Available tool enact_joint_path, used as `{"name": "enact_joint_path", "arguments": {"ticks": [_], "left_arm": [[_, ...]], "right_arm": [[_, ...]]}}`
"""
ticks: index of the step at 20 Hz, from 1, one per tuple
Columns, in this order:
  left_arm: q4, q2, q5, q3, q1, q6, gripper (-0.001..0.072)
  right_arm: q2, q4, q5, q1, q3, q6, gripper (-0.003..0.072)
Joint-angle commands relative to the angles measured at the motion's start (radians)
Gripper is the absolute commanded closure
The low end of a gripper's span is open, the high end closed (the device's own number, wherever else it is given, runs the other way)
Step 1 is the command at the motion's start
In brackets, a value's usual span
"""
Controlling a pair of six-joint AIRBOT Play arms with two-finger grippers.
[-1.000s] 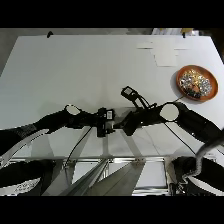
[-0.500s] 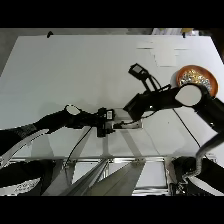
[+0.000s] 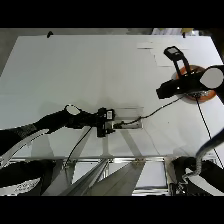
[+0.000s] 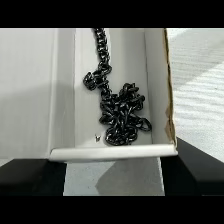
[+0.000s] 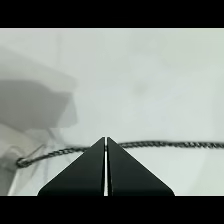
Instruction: Fold the box and place the chain.
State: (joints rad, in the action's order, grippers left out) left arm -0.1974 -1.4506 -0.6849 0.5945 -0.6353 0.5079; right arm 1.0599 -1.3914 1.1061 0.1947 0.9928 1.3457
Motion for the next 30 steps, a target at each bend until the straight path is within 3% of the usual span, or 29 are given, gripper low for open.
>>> {"name": "enact_joint_path", "arguments": {"ticks": [1, 2, 3, 7, 13, 17, 19, 30], "left_arm": [[0.000, 0.001, 0.000, 0.000, 0.000, 0.000, 0.0613], [0.000, 0.001, 0.000, 0.000, 0.000, 0.000, 0.0613], [0.000, 0.001, 0.000, 0.000, 0.000, 0.000, 0.0613], [0.000, 0.001, 0.000, 0.000, 0.000, 0.000, 0.0613], [0.000, 0.001, 0.000, 0.000, 0.000, 0.000, 0.0613], [0.000, 0.001, 0.000, 0.000, 0.000, 0.000, 0.0613], [0.000, 0.001, 0.000, 0.000, 0.000, 0.000, 0.0613], [0.000, 0.001, 0.000, 0.000, 0.000, 0.000, 0.0613]], "right_arm": [[0.076, -0.055, -0.001, -0.076, -0.014, 0.080, 0.0654], [0.103, -0.062, -0.011, -0.076, -0.027, 0.081, 0.0493], [0.133, -0.077, -0.018, -0.076, -0.038, 0.100, 0.0379], [0.245, -0.166, -0.021, -0.076, -0.063, 0.199, 0.0392], [0.323, -0.184, -0.039, -0.076, -0.088, 0.237, 0.0399], [0.328, -0.184, -0.079, -0.076, -0.088, 0.255, 0.0400], [0.333, -0.184, -0.081, -0.076, -0.088, 0.272, 0.0441], [0.345, -0.184, -0.077, -0.076, -0.088, 0.280, 0.0450]]}}
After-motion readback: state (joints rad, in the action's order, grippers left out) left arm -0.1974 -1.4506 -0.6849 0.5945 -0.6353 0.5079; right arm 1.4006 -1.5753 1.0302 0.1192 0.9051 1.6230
